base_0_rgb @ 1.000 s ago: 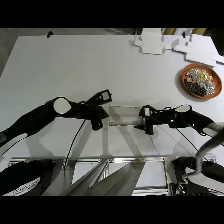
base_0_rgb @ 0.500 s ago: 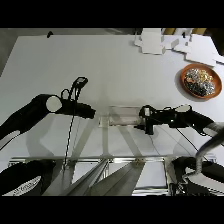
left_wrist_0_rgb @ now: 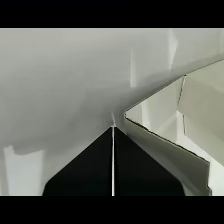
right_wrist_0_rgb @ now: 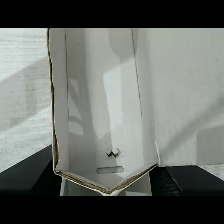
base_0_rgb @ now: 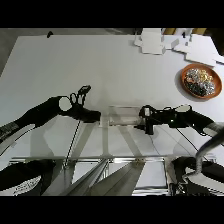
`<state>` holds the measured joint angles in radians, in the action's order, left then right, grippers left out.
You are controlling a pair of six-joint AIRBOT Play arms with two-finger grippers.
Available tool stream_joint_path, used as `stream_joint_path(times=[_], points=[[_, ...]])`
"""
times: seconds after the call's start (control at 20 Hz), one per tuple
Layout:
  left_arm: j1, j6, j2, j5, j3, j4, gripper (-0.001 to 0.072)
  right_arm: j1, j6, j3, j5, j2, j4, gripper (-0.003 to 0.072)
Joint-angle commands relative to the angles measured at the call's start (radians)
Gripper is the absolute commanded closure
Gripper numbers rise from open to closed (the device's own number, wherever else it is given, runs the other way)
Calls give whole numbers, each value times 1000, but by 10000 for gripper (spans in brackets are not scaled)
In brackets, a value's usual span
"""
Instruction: Fold the box and place the chain.
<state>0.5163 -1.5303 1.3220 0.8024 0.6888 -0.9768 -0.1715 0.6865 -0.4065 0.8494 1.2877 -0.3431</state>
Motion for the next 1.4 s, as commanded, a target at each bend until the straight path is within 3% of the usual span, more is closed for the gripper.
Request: stream_joint_path(times=[0.0,0.15,0.25,0.35,0.6,1.35], points=[[3,40,6,18,0,33,704,0,0,0,0,-1,0,345],[3,53,-27,14,0,57,684,0,0,0,0,-1,0,345],[3,53,-63,11,0,65,517,0,0,0,0,-1,0,345],[3,55,-85,2,0,84,435,0,0,0,0,-1,0,345],[36,183,-87,-27,0,137,434,0,0,0,0,-1,0,345],[47,230,-103,-26,3,195,438,0,0,0,0,-1,0,345]])
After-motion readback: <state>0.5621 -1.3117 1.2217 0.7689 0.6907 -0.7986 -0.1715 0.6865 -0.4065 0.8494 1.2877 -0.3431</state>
